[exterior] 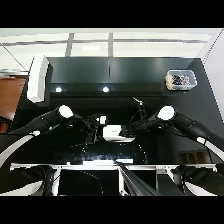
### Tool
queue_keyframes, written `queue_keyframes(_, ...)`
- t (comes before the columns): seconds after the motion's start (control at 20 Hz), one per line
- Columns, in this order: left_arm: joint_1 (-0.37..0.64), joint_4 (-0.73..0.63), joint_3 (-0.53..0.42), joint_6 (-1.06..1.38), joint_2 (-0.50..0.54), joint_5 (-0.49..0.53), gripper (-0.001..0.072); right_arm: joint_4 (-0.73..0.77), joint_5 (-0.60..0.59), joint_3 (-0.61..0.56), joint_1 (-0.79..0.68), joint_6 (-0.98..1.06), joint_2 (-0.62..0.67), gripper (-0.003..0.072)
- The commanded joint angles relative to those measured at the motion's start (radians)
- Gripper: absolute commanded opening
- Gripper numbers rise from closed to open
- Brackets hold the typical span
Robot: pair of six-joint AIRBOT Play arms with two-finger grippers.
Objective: Fold the box and place the chain.
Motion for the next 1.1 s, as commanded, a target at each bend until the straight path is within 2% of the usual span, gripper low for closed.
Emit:
queue_keyframes(0.0,0.000,0.000,0.000,0.002,0.000,-0.001,0.0543,-0.004,0.001,0.006,-0.005,-0.006,0.001,0.0022)
queue_keyframes(0.15,0.000,0.000,0.000,0.002,0.000,0.003,0.0546,-0.004,0.108,0.060,-0.064,-0.044,0.042,0.0029)
queue_keyframes(0.2,0.002,0.000,0.000,0.001,0.002,0.001,0.0569,-0.005,0.140,0.082,-0.101,-0.047,0.075,0.0029)
queue_keyframes(0.25,0.002,0.006,0.000,-0.003,0.006,0.000,0.0638,-0.005,0.164,0.097,-0.143,-0.047,0.112,0.0029)
queue_keyframes(0.35,0.002,0.037,0.000,-0.036,0.031,0.000,0.0662,-0.021,0.198,0.117,-0.243,-0.046,0.195,0.0029)
queue_keyframes(0.4,0.002,0.073,0.000,-0.074,0.058,-0.004,0.0717,-0.032,0.211,0.118,-0.298,-0.046,0.238,0.0029)
queue_keyframes(0.55,0.002,0.192,0.000,-0.277,0.154,-0.011,0.0717,-0.073,0.256,0.118,-0.438,-0.043,0.324,0.0029)
queue_keyframes(0.7,-0.006,0.188,0.008,-0.426,0.237,-0.045,0.0717,-0.072,0.269,0.118,-0.509,-0.043,0.344,0.0029)
queue_keyframes(0.85,-0.044,0.186,0.069,-0.500,0.236,-0.072,0.0716,-0.087,0.249,0.117,-0.512,-0.046,0.344,0.0030)
queue_keyframes(1.05,-0.139,0.187,0.152,-0.503,0.167,-0.013,0.0715,-0.096,0.248,0.117,-0.512,-0.047,0.344,0.0029)
